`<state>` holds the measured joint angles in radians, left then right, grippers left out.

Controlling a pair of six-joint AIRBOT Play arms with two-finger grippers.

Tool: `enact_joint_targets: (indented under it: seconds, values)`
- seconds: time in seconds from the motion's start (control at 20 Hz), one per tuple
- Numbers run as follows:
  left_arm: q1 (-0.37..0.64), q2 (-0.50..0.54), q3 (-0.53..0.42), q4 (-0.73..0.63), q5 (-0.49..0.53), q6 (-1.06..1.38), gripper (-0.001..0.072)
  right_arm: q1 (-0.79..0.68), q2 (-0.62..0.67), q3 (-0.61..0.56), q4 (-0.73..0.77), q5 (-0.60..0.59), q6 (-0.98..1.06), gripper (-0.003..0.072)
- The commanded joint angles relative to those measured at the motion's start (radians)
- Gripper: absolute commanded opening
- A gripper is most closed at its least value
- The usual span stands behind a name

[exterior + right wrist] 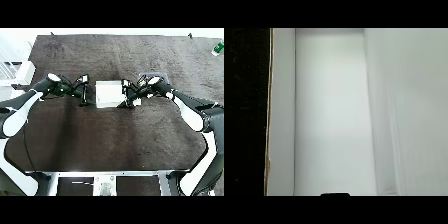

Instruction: Fold the box and place the chain.

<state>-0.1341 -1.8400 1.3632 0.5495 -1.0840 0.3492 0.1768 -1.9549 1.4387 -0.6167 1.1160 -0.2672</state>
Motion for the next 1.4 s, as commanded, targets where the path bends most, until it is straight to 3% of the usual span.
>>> enact_joint_targets:
  seconds: [0.0, 0.3, 0.9, 1.35]
  values:
    - [-0.003, 0.0, 0.002, 0.005, -0.032, 0.0, 0.072, 0.0, 0.0, 0.0, 0.0, 0.0, 0.0, 0.0557]
    - [-0.001, -0.001, 0.002, -0.004, 0.011, 0.017, 0.0717, 0.0, 0.0, 0.0, 0.0, 0.0, 0.0, 0.0557]
    - [-0.001, -0.045, 0.023, -0.022, -0.087, 0.029, 0.0717, 0.0, 0.0, 0.0, 0.0, 0.0, 0.0, 0.0557]
    - [-0.011, -0.094, 0.024, -0.04, -0.059, 0.051, 0.0715, 0.0, 0.0, 0.0, 0.0, 0.0, 0.0, 0.0557]
